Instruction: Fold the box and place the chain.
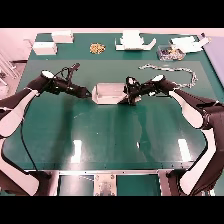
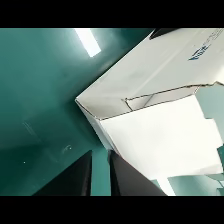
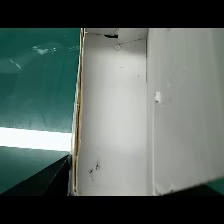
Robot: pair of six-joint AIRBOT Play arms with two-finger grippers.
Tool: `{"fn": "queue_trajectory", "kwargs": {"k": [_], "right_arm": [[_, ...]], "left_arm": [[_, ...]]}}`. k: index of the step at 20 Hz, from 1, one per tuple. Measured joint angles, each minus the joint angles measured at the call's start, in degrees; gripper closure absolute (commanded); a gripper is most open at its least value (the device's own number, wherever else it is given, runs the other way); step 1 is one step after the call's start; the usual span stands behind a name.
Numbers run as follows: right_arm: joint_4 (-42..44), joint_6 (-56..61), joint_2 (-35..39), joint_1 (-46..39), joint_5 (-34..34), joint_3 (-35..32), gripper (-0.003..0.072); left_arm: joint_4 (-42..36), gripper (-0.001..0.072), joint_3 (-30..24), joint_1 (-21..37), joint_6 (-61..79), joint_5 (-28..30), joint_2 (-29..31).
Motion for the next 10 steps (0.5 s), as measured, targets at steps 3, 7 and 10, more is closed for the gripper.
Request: {"fn": "queue_trajectory", "kwargs": {"k": [3,7,10], "right_arm": [[0.0,0.0,0.0,0.0,-0.02,0.0,0.0166],[0.0,0.0,0.0,0.0,-0.02,0.0,0.0166],[0.0,0.0,0.0,0.0,-0.02,0.0,0.0166]], "left_arm": [[-0.74,0.0561,0.0,0.0,0.04,-0.94,0.0],[-2.56,0.056,0.0,0.0,0.07,-1.77,0.0],[-3.67,0.056,0.0,0.02,0.04,-2.32,0.0]]}}
